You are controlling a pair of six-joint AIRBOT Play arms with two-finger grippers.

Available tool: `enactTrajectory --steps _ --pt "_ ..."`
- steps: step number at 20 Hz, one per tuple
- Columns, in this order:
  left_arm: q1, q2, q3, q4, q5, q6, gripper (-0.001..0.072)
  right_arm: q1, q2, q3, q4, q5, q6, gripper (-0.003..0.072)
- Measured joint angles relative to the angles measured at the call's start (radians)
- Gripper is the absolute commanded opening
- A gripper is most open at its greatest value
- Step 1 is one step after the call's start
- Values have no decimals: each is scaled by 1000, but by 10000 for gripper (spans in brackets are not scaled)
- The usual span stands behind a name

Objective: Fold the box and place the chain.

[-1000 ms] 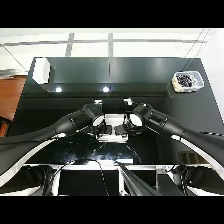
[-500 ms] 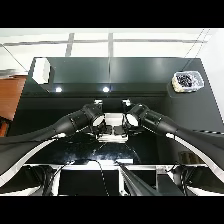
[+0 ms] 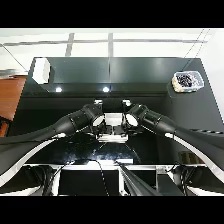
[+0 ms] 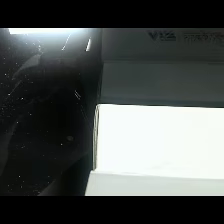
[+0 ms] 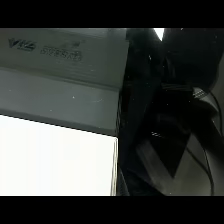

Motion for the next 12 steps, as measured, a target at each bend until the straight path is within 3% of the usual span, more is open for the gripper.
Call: enactTrajectory --steps 2,3,6,8,12 --pt "0 0 0 0 0 0 33 0 0 0 3 -4 13 232" --pt "0 0 0 0 0 0 33 0 0 0 4 -4 21 177" --pt "0 0 0 0 0 0 33 0 0 0 7 -4 35 117" --pt "0 0 0 0 0 0 32 0 0 0 6 -3 38 26" --pt "0 0 0 0 2 -2 33 0 0 0 12 -3 48 24"
